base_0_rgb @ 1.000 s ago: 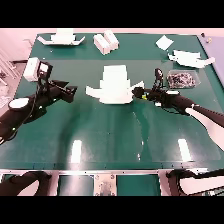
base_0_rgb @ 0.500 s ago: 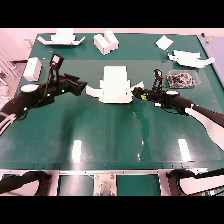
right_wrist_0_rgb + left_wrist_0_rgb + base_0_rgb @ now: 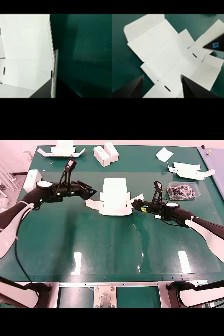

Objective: Fold the box and place the chain.

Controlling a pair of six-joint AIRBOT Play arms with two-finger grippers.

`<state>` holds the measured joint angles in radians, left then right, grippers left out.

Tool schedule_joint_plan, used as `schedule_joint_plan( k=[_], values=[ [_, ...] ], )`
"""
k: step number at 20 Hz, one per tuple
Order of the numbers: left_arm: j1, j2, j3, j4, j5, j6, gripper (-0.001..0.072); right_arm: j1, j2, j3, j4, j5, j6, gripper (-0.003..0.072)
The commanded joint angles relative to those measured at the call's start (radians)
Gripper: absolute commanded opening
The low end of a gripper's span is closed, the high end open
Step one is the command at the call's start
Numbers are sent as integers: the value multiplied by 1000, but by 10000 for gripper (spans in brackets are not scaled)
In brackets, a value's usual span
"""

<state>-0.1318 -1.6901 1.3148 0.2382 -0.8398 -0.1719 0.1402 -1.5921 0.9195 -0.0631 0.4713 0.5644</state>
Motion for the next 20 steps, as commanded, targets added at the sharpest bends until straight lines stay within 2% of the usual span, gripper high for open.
schedule_joint_plan(
  k=[1,3,5,8,10,13,20],
  values=[
    [1,-90,117,82,-93,-130,528,1,0,0,0,2,0,11],
    [1,-126,168,141,-105,-206,527,1,0,0,0,8,0,11],
    [3,-169,228,195,-159,-284,527,1,0,0,0,9,0,11],
    [3,-230,307,215,-227,-354,526,1,0,0,0,11,0,11],
    [3,-274,360,223,-246,-391,457,1,0,0,0,12,0,12],
    [3,-332,428,226,-287,-417,458,1,0,0,0,40,0,12],
    [3,-393,475,233,-279,-459,459,0,0,0,0,47,0,11]
  ],
)
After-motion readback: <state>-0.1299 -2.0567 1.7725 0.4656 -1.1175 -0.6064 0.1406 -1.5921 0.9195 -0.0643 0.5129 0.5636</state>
